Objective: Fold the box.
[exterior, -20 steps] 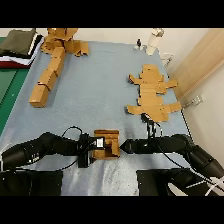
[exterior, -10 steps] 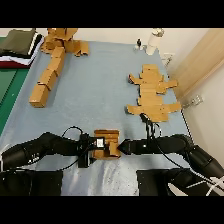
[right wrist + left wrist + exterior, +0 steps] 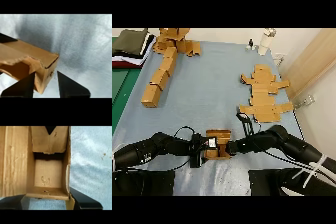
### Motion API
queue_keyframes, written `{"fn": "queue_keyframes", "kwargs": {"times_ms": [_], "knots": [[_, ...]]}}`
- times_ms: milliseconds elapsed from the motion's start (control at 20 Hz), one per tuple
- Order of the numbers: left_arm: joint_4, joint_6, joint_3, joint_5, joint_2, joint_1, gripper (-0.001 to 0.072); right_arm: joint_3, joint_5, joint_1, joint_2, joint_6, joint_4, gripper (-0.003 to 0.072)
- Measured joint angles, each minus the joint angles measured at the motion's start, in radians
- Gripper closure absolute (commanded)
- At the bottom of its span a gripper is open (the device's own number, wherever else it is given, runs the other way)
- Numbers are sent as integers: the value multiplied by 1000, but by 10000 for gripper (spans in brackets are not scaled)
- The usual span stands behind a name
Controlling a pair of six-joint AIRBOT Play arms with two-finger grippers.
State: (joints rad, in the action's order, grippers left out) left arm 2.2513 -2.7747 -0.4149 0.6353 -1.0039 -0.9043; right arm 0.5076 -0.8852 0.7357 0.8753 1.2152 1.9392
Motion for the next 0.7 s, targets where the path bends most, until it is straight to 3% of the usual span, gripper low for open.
{"fn": "queue_keyframes", "kwargs": {"times_ms": [300, 550, 600, 700], "knots": [[0, 0, 0, 0, 0, 0, 233, 203, -193, 144, 201, -258, -269, 283], [0, 0, 0, 0, 0, 0, 234, 304, -297, 204, 322, -367, -362, 284], [0, 0, 0, 0, 0, 0, 234, 313, -305, 211, 338, -378, -363, 337], [0, 0, 0, 0, 0, 0, 234, 324, -315, 219, 363, -392, -358, 514]]}}
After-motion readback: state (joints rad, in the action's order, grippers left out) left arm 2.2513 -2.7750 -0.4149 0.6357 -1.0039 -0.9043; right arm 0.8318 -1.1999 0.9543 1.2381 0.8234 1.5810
